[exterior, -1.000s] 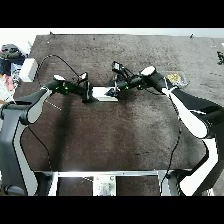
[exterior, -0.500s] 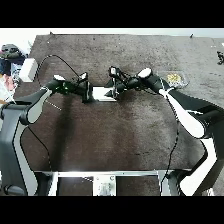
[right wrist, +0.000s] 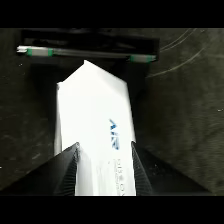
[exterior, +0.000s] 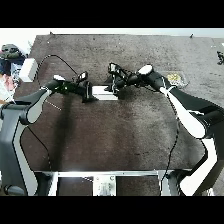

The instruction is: Fold the box and place the chain.

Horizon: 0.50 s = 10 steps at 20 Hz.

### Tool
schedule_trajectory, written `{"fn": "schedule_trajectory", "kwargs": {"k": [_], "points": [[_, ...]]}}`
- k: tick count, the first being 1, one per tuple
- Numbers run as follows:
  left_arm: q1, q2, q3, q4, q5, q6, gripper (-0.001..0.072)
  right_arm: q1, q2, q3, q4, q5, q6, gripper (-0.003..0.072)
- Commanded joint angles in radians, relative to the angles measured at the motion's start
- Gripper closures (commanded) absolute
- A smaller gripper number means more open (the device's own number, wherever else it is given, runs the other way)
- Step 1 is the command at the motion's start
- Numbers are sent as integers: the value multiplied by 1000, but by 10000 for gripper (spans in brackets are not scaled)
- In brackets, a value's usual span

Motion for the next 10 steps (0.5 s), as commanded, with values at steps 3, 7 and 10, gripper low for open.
{"fn": "schedule_trajectory", "kwargs": {"k": [3,7,10], "points": [[-1,0,1,3,-3,1,306,0,-1,15,-13,19,14,415],[-1,0,1,3,-3,1,306,0,-28,15,-50,20,35,514],[-1,0,0,2,-3,1,306,0,-25,15,-46,24,64,515]]}}
